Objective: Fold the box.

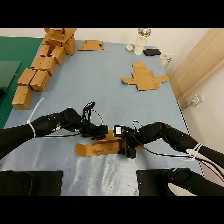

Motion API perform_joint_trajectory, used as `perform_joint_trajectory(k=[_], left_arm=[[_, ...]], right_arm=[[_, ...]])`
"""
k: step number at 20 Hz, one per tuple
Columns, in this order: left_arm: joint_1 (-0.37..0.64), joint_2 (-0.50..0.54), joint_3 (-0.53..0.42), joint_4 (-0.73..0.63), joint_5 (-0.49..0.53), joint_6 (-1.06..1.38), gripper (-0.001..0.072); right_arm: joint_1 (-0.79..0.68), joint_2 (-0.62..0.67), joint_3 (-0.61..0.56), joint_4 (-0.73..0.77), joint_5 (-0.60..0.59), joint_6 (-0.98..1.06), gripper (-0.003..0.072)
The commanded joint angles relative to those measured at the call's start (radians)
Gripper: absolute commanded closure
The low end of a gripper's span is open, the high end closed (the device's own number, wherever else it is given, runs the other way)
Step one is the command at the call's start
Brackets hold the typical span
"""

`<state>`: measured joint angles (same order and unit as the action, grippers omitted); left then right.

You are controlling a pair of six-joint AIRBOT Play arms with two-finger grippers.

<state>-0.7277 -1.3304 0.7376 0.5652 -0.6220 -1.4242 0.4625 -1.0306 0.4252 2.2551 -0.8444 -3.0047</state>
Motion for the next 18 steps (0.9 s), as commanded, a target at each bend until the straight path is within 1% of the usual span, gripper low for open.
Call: perform_joint_trajectory(k=[1,3,5,7,8,10,12,13,14,15,17,18], left_arm=[[0.000,0.084,0.001,-0.001,0.002,0.104,0.0701],[0.000,0.214,0.000,0.046,0.018,0.177,0.0701],[0.000,0.367,-0.016,0.179,0.025,0.184,0.0701],[0.000,0.516,-0.061,0.322,0.010,0.183,0.0701],[0.000,0.589,-0.093,0.369,-0.002,0.184,0.0701],[-0.003,0.713,-0.164,0.425,-0.064,0.224,0.0701],[-0.004,0.794,-0.222,0.426,-0.151,0.389,0.0695],[-0.011,0.809,-0.245,0.426,-0.165,0.452,0.0586],[-0.024,0.808,-0.268,0.424,-0.153,0.523,0.0137],[-0.039,0.797,-0.288,0.423,-0.128,0.577,0.0013],[-0.074,0.743,-0.311,0.424,-0.107,0.710,0.0012],[-0.088,0.700,-0.312,0.423,-0.103,0.782,0.0011]], right_arm=[[0.001,-0.001,0.000,0.000,0.002,0.001,0.0149],[0.001,-0.001,0.000,0.000,0.002,0.001,0.0148],[0.001,-0.001,0.000,0.000,0.002,0.001,0.0149],[0.001,-0.001,0.000,0.000,0.002,0.000,0.0149],[0.001,-0.001,0.000,0.000,0.002,0.001,0.0149],[0.001,-0.001,0.000,0.000,0.002,0.000,0.0149],[0.001,-0.001,0.000,0.000,0.002,0.000,0.0149],[0.001,-0.001,0.000,0.000,0.002,0.001,0.0148],[0.001,-0.001,0.000,0.000,0.002,0.000,0.0149],[0.001,-0.001,0.000,0.000,0.002,0.001,0.0149],[0.001,-0.001,0.000,0.000,0.002,0.001,0.0148],[0.001,-0.001,0.000,0.000,0.002,0.001,0.0149]])
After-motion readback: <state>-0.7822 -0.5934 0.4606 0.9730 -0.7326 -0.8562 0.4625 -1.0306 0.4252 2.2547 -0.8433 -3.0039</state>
